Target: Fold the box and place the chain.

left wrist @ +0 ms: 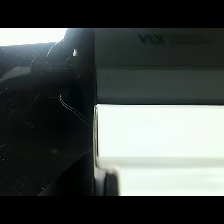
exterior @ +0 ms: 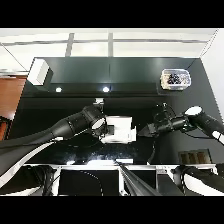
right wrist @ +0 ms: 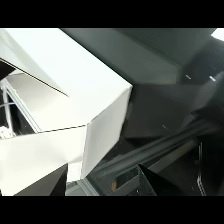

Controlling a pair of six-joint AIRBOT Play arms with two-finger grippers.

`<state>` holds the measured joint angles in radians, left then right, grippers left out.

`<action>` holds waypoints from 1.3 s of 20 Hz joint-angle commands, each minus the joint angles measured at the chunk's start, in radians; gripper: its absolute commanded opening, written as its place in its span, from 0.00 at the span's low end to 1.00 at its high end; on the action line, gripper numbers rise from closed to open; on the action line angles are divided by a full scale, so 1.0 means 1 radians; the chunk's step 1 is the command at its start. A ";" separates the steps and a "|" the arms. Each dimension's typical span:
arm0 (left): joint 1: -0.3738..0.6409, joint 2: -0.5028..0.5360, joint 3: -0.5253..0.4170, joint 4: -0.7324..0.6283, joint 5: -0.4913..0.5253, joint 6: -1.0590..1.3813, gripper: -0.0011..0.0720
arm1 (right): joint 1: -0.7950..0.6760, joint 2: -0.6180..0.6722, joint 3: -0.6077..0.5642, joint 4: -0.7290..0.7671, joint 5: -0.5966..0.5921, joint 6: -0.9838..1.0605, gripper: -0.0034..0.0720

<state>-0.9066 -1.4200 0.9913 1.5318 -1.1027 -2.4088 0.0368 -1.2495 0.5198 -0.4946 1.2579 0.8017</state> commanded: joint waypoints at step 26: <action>0.000 0.000 0.000 0.001 -0.006 0.000 0.05 | 0.822 -0.005 0.373 -1.016 -0.242 1.508 0.53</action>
<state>-0.9066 -1.4200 0.9913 1.5326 -1.1080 -2.4084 0.7864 -1.2495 0.8730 -1.3819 1.0042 2.0850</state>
